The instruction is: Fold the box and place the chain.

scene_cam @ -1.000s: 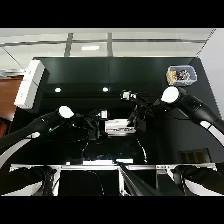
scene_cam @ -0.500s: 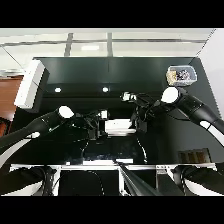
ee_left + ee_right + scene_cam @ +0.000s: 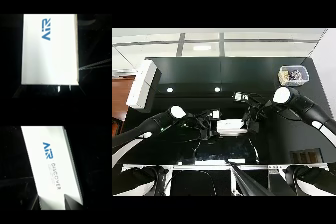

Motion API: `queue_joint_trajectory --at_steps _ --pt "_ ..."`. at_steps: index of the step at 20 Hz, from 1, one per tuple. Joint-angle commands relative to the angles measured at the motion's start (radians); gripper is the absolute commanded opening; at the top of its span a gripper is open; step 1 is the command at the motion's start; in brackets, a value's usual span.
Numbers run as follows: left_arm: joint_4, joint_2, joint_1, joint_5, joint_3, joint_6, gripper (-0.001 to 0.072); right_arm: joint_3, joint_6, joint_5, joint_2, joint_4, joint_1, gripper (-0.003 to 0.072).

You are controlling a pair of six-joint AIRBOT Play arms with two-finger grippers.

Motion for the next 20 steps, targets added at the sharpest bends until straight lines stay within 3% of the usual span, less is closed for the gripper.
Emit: queue_joint_trajectory --at_steps 1,7,12,13,14,15,20 --pt "-0.001 0.000 0.000 0.001 0.001 -0.001 0.0345 -0.014 0.001 -0.009 0.000 -0.020 0.008 0.0371" --pt "-0.001 0.000 0.000 0.002 0.001 -0.001 0.0345 -0.002 0.059 0.007 0.019 -0.010 0.008 0.0371" --pt "-0.001 0.000 0.000 0.001 0.001 -0.001 0.0345 0.023 0.367 0.114 0.088 0.000 -0.076 0.0370" --pt "-0.001 0.000 0.000 0.001 0.001 -0.001 0.0346 0.019 0.411 0.172 0.088 0.027 -0.102 0.0298" --pt "-0.001 0.000 0.000 0.002 0.001 -0.001 0.0345 0.000 0.414 0.234 0.088 0.087 -0.126 0.0051" --pt "-0.001 0.000 0.000 0.001 0.001 -0.001 0.0345 -0.027 0.412 0.250 0.088 0.146 -0.138 0.0014" --pt "-0.001 0.000 0.000 0.002 0.001 -0.001 0.0346 -0.180 0.410 0.085 0.061 0.511 -0.138 0.0014"
